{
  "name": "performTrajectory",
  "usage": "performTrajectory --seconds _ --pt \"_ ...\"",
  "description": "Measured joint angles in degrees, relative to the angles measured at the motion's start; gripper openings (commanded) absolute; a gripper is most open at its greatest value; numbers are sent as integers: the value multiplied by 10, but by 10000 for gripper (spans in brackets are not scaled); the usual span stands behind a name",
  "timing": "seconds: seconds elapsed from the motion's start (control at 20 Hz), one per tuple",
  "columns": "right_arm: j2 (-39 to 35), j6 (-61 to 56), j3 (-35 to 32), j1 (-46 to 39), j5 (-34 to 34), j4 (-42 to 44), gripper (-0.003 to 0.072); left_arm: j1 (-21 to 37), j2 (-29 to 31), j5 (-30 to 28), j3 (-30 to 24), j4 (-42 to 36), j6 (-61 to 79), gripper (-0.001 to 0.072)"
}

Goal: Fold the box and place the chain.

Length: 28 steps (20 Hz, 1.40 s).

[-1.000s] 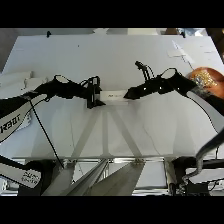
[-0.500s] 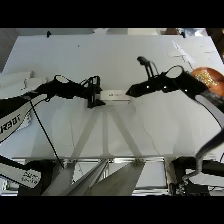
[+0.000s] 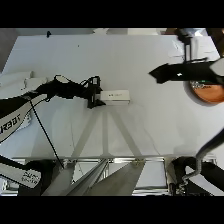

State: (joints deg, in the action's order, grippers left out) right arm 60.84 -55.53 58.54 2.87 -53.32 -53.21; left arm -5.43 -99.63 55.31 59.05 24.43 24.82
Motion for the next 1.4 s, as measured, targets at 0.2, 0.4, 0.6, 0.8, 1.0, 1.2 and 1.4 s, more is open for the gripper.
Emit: performTrajectory --seconds 0.2,0.4,0.6,0.8,1.0,1.2,1.4 --pt "-22 -78 0 -49 1 -137 13 0 0 0 0 0 0 376" --pt "-28 -106 0 -69 2 -191 13 0 0 0 0 0 0 376" --pt "-30 -116 0 -75 3 -209 13 0 0 2 0 0 0 373" --pt "-30 -118 0 -76 3 -215 13 0 0 8 0 0 0 10" --pt "-30 -120 0 -76 3 -217 13 0 9 17 0 -3 -5 6" --pt "-30 -120 0 -76 3 -218 13 0 44 19 0 -12 -41 7" --pt "-30 -120 0 -76 3 -218 13 1 101 -24 0 -16 -96 5"
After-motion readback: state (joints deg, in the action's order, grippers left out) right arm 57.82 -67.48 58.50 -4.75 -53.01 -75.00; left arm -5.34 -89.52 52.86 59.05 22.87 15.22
